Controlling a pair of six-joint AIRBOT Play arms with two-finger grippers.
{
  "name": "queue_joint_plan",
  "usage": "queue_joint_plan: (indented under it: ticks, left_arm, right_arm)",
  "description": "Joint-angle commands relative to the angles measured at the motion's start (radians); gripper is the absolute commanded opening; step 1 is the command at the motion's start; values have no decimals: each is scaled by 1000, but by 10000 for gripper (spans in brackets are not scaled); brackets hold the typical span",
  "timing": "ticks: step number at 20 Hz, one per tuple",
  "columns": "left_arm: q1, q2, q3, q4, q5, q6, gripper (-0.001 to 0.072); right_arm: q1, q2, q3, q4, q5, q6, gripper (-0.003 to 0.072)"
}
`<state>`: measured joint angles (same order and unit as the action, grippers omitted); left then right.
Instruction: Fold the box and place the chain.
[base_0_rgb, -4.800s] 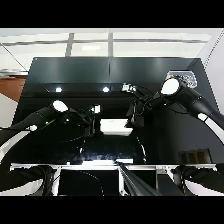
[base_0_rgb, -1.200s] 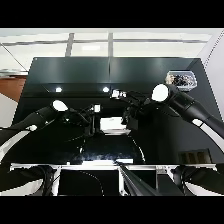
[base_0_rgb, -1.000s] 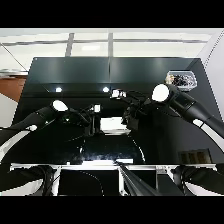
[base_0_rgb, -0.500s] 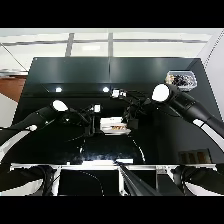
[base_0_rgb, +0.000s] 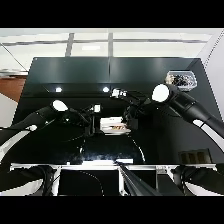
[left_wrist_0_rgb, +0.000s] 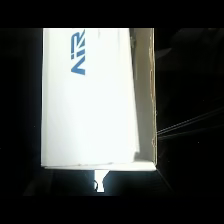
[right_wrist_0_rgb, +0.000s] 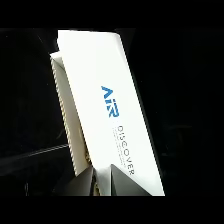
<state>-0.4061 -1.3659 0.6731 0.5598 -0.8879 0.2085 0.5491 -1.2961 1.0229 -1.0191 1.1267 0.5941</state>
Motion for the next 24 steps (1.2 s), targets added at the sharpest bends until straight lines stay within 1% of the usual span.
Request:
queue_joint_plan:
  ticks: [1,7,8,9,24]
  left_arm:
    - [0,0,0,0,1,0,414]
    - [0,0,0,0,1,0,414]
    - [0,0,0,0,1,0,414]
    - [0,0,0,0,1,0,414]
    - [0,0,0,0,1,0,414]
  right_arm:
    - [18,-1,0,-62,16,32,90]
    - [25,-1,0,-55,16,32,92]
    - [25,-1,0,-55,16,35,163]
    - [25,-1,0,-55,16,37,170]
    - [25,-1,-27,-55,13,42,172]
